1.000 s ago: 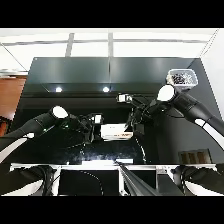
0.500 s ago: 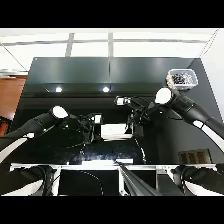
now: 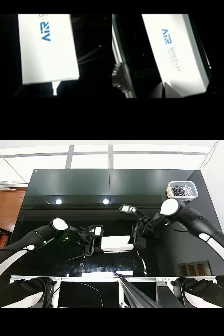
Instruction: Fold the box and place the chain.
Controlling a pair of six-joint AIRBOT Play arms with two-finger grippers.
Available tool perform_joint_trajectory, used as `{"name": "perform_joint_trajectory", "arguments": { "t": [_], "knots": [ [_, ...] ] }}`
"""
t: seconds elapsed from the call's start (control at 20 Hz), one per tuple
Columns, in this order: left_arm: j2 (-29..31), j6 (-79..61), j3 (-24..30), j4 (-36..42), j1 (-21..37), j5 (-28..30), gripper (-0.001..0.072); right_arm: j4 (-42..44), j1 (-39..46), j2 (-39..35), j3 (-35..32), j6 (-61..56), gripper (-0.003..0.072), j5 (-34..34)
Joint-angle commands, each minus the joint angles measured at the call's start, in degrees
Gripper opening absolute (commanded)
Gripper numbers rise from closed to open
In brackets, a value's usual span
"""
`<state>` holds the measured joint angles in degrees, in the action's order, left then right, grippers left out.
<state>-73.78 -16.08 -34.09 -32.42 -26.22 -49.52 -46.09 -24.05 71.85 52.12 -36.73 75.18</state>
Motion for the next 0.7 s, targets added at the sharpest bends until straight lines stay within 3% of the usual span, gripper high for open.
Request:
{"name": "perform_joint_trajectory", "arguments": {
  "t": [0.0, 0.2, 0.4, 0.65],
  "knots": [
    [0.00, 0.00, -0.04, 0.04, 0.00, 0.04, 0.0333, 11.17, 4.66, -1.79, -3.15, -11.30, 0.0012, 6.21],
    [0.00, 0.00, -0.04, 0.04, 0.00, 0.00, 0.0334, 27.91, 4.13, 0.39, -10.86, -12.57, 0.0009, -5.90],
    [0.00, 0.00, -0.04, 0.04, 0.00, 0.02, 0.0343, 27.71, 3.23, 5.35, -10.99, -12.68, 0.0010, -10.47],
    [0.00, -0.02, -0.04, 0.04, 0.00, 0.07, 0.0357, 23.96, 2.38, 9.66, -10.99, -14.34, 0.0010, -11.37]
  ]
}}
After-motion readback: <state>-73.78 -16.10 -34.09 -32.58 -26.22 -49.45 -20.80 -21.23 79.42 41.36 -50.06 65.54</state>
